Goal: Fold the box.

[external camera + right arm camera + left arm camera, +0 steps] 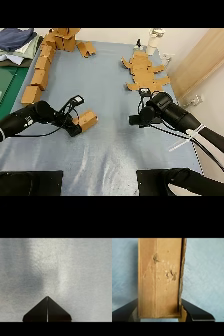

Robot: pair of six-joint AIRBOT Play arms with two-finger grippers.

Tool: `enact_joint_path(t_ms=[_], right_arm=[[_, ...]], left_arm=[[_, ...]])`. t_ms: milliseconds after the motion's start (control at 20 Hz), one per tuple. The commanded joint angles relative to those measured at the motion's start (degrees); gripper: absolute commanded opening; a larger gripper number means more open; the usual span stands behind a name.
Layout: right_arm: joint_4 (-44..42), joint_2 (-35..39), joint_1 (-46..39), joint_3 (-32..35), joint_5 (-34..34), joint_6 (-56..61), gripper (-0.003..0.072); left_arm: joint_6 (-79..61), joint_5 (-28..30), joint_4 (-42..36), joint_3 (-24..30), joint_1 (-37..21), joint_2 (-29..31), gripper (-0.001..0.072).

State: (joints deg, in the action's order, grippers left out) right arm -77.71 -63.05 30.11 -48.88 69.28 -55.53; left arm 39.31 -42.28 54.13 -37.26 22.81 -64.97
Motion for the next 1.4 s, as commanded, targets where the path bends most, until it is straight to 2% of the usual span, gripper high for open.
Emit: enact_joint_path(t_ms=[0,150,350,500,650,1000,1150,1350], right_arm=[[0.15,0.02,-0.02,-0.02,-0.22,0.00,0.0003],[0.15,0.02,-0.02,-0.02,-0.28,0.00,0.0003],[0.13,0.02,-0.02,-0.02,-0.28,0.00,0.0003],[0.15,0.02,-0.02,-0.02,-0.33,0.00,0.0003],[0.17,0.02,-0.02,-0.02,-0.35,-0.04,0.0003],[0.79,-0.15,-0.02,-0.02,-0.52,-0.04,0.0003],[0.87,-0.15,-0.02,-0.02,-0.52,-0.04,0.0003],[0.90,-0.15,-0.02,-0.02,-0.92,-0.04,0.0003]], left_arm=[[0.96,-1.97,1.49,-0.90,-1.11,2.19,0.0496],[5.95,-1.77,6.60,-0.90,-1.14,4.70,0.0497],[22.64,-5.01,24.02,-0.87,-1.22,5.33,0.0498],[35.21,-7.74,30.56,-0.90,-4.26,5.49,0.0499],[40.17,-10.51,30.77,-0.90,-10.03,6.32,0.0498],[40.68,-15.43,30.77,-0.83,-20.59,12.17,0.0499],[39.91,-17.68,30.77,-0.22,-25.29,12.94,0.0499],[37.46,-16.57,31.04,1.44,-32.94,12.85,0.0499]])
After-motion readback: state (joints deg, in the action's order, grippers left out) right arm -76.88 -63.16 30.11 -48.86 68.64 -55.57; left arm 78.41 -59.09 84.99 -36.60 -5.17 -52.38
